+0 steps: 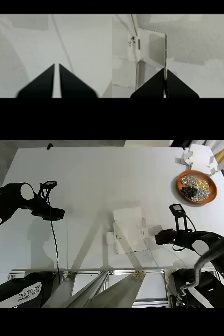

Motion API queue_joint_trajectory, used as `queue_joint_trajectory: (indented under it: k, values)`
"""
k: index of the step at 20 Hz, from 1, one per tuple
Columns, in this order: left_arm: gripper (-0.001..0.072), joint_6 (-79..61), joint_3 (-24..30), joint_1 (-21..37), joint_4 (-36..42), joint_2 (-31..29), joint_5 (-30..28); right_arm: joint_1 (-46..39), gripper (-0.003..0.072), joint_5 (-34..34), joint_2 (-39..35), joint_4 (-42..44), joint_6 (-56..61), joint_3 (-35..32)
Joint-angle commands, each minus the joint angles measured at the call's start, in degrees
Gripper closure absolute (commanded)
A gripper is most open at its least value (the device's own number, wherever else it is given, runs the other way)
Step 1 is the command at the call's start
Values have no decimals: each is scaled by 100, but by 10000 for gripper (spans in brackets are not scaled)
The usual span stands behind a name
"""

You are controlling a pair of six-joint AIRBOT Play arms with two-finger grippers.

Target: Fold the box and place the chain.

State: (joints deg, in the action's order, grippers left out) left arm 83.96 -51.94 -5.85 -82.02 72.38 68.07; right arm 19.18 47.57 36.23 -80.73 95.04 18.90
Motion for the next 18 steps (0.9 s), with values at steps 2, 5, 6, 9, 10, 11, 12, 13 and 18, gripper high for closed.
queue_joint_trajectory:
  k: [2,5,6,9,10,11,12,13,18]
  values:
    - [149,-1703,2,4,2210,125,-138,177,672,-487,256,76,76,-107]
    - [146,-4146,2,-116,5237,485,540,177,672,-516,271,146,74,-107]
    - [147,-4516,2,-247,5727,590,481,177,672,-516,271,168,74,-107]
    - [130,-4688,2,-791,5737,938,-195,177,672,-518,271,173,74,-107]
    - [121,-4697,2,-951,5654,1084,-343,177,672,-518,271,173,74,-107]
    - [91,-4793,2,-1073,5665,1222,-431,177,672,-518,271,173,74,-107]
    - [78,-4822,2,-1198,5670,1366,-568,177,672,-518,271,173,74,-107]
    - [78,-4824,2,-1300,5672,1488,-732,177,672,-518,271,175,74,-107]
    - [84,-5053,-164,-1661,6214,2142,-1244,177,672,-518,271,278,74,-107]
